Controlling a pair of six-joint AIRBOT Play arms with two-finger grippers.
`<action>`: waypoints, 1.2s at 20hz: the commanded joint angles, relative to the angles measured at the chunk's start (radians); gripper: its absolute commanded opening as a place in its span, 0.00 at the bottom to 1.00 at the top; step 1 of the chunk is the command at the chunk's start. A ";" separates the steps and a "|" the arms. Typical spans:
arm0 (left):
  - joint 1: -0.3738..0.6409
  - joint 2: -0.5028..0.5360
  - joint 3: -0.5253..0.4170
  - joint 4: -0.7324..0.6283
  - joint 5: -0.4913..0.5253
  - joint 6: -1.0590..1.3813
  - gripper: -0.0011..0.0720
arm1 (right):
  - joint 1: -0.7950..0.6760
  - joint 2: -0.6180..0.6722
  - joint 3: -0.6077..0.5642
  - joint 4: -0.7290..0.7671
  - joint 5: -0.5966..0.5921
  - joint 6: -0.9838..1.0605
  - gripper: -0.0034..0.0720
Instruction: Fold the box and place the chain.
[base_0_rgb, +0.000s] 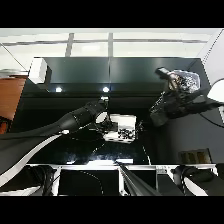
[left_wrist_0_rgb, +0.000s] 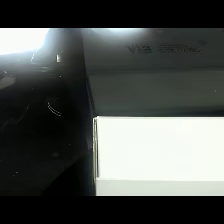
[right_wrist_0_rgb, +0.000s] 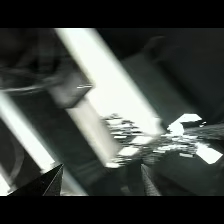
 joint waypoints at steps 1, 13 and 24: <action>0.004 0.000 0.000 0.000 -0.019 0.000 0.06 | -0.183 0.062 -0.079 -0.040 -0.117 -0.173 0.79; 0.015 0.000 0.000 0.001 -0.018 0.000 0.06 | -0.175 -0.239 -0.267 -0.414 -0.961 0.293 0.98; 0.015 0.000 0.000 0.000 -0.017 0.000 0.06 | -0.094 -0.520 -0.036 -0.795 -0.786 0.718 0.93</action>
